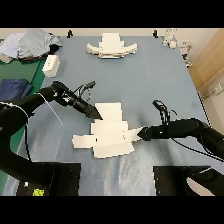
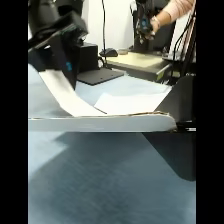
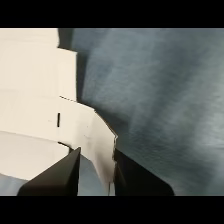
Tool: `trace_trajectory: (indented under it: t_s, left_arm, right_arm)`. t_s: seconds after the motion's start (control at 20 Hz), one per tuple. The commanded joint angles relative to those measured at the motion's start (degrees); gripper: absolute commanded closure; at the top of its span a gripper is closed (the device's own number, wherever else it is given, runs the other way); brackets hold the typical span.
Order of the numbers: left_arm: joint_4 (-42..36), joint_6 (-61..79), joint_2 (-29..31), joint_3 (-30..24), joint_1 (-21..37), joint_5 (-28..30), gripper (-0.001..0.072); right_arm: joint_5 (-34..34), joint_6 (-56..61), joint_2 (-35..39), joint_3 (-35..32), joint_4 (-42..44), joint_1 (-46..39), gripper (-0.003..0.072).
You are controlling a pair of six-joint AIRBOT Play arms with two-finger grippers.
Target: Fold the box.
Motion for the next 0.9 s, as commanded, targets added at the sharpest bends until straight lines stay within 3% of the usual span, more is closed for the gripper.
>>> trace_trajectory:
  t_s: [0.0, 0.15, 0.35, 0.5, 0.6, 0.7, 0.85]
  left_arm:
    - [-3.9, 12.7, 2.6, 0.4, -0.1, -0.6, 0.07]
    - [-3.8, 18.7, 7.1, 0.2, -1.7, 1.4, 0.0701]
    - [-3.9, 26.1, 13.9, -2.8, -7.6, 10.6, 0.0703]
    - [-4.7, 30.5, 19.9, -9.1, -13.4, 20.5, 0.0703]
    - [-9.2, 37.3, 23.9, -15.1, -16.6, 26.6, 0.0703]
    - [-12.9, 44.7, 26.7, -20.1, -19.4, 30.9, 0.0702]
    - [-13.0, 47.0, 27.3, -23.3, -22.2, 34.3, 0.07]
  right_arm:
    - [0.5, 14.2, 0.0, 4.0, -20.1, -2.4, 0.0386]
    - [-0.9, 24.3, 0.0, 8.5, -31.8, -4.9, 0.0386]
    - [-0.2, 28.7, 0.0, 13.9, -33.4, -6.4, 0.0385]
    - [0.2, 29.8, 0.0, 16.1, -33.4, -6.4, 0.0385]
    - [0.1, 30.9, 0.0, 16.0, -33.4, -6.4, 0.0385]
    - [0.1, 30.9, -0.1, 16.0, -33.4, -6.4, 0.0385]
    - [0.1, 30.9, -0.1, 16.0, -33.2, -6.4, 0.0385]
